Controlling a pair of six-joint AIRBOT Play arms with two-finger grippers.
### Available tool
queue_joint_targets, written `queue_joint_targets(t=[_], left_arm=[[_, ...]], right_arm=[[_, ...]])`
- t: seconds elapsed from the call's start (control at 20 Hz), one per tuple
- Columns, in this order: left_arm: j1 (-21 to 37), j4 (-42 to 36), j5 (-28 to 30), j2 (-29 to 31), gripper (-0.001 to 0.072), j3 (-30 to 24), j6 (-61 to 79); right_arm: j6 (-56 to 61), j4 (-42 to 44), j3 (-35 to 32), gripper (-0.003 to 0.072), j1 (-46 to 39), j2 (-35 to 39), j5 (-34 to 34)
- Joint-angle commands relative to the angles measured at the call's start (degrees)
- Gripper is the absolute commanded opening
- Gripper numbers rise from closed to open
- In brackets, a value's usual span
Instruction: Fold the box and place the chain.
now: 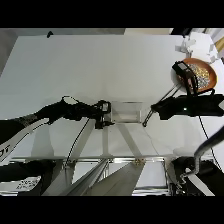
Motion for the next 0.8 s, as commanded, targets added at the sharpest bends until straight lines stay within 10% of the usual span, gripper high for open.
queue_joint_targets(t=[0.0, 0.75], left_arm=[[0.02, 0.02, 0.02, 0.0, 0.0209, 0.02, 0.0], [0.02, 0.02, 0.02, -0.02, 0.0209, 0.02, 0.0]], right_arm=[[0.02, 9.25, -0.94, 0.0014, 1.01, 0.09, -4.13], [-1.99, 20.94, -0.87, 0.0014, 1.01, 4.5, -7.26]])
